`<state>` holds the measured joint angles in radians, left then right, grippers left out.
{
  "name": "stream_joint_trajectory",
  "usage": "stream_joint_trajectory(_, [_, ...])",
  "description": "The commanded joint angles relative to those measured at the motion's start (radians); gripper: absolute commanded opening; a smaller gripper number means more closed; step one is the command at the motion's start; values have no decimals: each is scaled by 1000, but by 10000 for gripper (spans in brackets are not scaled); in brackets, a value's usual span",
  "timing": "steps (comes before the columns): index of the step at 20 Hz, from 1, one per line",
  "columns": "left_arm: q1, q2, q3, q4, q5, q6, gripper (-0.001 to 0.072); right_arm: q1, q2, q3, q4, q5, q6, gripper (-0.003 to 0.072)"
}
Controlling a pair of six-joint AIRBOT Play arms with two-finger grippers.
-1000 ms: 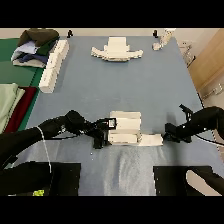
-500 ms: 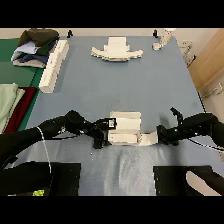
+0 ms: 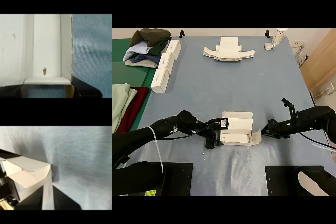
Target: Fold the box.
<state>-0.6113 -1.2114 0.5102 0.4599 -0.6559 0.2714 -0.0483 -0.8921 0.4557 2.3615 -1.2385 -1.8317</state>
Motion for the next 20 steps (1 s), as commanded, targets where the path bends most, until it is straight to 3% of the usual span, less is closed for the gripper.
stream_joint_trajectory(1, [0, -1, 1, 0, 0, 0, 499, 69, 12, 13, 6, 6, 7, 258])
stream_joint_trajectory(3, [0, -1, 1, 0, 0, 0, 499, 119, 12, 13, 6, 46, 11, 334])
stream_joint_trajectory(6, [0, -1, 1, 0, 0, 0, 499, 163, 12, 13, 3, 103, 48, 357])
stream_joint_trajectory(8, [0, -1, 1, 0, 0, 0, 499, 186, 12, 13, 2, 129, 55, 433])
stream_joint_trajectory(14, [0, -1, 1, 0, 0, 0, 499, 322, 12, 33, -40, 233, 194, 432])
stream_joint_trajectory(20, [0, -1, 1, 0, 0, 0, 499, 523, -68, 159, -349, 246, 536, 430])
